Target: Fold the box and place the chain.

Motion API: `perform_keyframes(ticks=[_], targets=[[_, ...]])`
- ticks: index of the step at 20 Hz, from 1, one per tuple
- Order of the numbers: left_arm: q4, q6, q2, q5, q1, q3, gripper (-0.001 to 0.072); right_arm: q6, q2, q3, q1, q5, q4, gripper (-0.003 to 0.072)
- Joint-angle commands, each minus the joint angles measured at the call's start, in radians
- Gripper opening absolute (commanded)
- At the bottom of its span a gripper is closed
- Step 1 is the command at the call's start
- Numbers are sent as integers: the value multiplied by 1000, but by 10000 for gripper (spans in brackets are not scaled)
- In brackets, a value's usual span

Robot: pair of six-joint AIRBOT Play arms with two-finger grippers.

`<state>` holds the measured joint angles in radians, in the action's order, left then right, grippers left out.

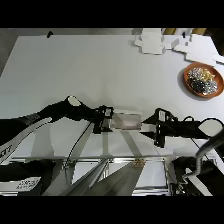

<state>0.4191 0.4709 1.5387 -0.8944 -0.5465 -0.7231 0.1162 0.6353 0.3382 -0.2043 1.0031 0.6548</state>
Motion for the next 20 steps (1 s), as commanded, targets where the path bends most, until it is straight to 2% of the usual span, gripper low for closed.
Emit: perform_keyframes(ticks=[1, 3, 5, 7, 11, 13, 16, 20], targets=[[0, 0, -1, 0, 0, 1, 114, 6, 6, 0, 0, -55, -156, 326], [0, 0, -1, 0, 0, 1, 114, 4, 55, 0, 0, -54, -195, 189], [0, 0, -1, 0, 0, 1, 114, -23, 110, 0, -23, -73, -225, 112], [0, 0, -1, 0, 0, 1, 114, -69, 150, 0, -81, -144, -241, 36], [0, 0, -1, 0, 0, 1, 114, -68, 193, 3, -147, -397, -280, 18], [0, 0, -1, 0, 0, 1, 114, -61, 230, 20, -147, -434, -278, 18], [0, 0, -1, 0, 0, 1, 114, 71, 311, 75, -146, -507, -266, 18], [0, 0, -1, 0, 0, 1, 114, 189, 414, 157, -147, -510, -205, 18]])
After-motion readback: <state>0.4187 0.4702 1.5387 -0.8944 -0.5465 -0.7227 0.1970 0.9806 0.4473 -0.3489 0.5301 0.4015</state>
